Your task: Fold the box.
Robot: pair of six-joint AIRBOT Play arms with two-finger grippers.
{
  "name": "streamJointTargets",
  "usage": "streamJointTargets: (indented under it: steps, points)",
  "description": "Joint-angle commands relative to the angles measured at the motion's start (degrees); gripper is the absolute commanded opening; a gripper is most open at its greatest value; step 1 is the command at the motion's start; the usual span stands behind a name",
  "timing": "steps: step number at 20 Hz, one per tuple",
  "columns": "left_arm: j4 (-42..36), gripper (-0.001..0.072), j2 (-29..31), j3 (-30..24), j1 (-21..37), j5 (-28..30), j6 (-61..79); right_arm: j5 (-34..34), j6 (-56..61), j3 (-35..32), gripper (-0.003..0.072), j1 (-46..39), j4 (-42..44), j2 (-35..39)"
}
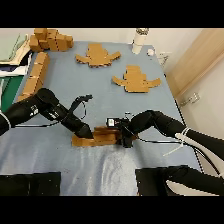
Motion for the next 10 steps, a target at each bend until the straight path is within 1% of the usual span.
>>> streamJointTargets:
  steps: [1, 3, 5, 7, 10]
  points:
    - [-6.1, 0.0013, -1.9, 1.6, -2.8, 8.0, -5.3, 0.1, 0.0, 0.0, 0.0507, 0.0, 0.0, 0.0]
    - [-8.1, 0.0013, -4.4, 3.5, -2.7, 14.7, -5.2, 0.1, 0.0, 0.0, 0.0507, 0.0, 0.0, 0.0]
    - [-7.8, 0.0013, -7.1, 4.7, -2.7, 19.0, -5.2, 0.1, 0.0, 0.0, 0.0507, 0.0, 0.0, 0.0]
    - [-5.4, 0.0013, -10.1, 5.4, -2.7, 20.9, -5.4, 0.1, 0.0, 0.0, 0.0507, 0.0, 0.0, 0.0]
    - [1.5, 0.0013, -13.7, 5.4, -2.7, 22.6, -10.2, 0.1, 0.0, 0.0, 0.0507, 0.0, 0.0, 0.0]
